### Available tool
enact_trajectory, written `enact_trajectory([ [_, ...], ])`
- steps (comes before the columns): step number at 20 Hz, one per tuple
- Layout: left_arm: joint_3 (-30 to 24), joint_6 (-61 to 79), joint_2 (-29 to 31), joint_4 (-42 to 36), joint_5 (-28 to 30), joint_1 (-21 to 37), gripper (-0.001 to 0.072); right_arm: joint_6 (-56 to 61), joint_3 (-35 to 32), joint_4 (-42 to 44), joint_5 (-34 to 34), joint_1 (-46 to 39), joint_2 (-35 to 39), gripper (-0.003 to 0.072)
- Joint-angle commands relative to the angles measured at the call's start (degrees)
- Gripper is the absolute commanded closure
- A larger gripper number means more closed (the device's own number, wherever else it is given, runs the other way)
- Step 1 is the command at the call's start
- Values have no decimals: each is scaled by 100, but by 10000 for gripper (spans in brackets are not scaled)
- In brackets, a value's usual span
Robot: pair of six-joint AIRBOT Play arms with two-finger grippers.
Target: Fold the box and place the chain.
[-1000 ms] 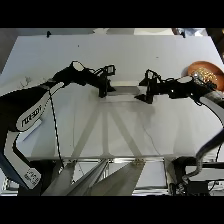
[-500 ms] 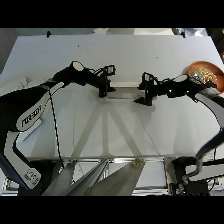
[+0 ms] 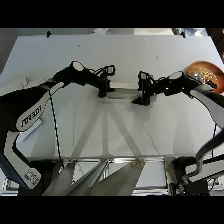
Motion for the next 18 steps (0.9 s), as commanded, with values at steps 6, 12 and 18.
enact_trajectory([
  [6, 0, -4, 2, -9, 9, -2, 698, 118, 24, -175, 24, 15, -116, -7],
  [12, 0, -4, 2, -9, 9, -2, 698, 118, 24, -166, 28, 15, -116, -7],
  [18, 0, -4, 2, -9, 9, -2, 698, 116, 24, -168, -20, 15, -116, 259],
])
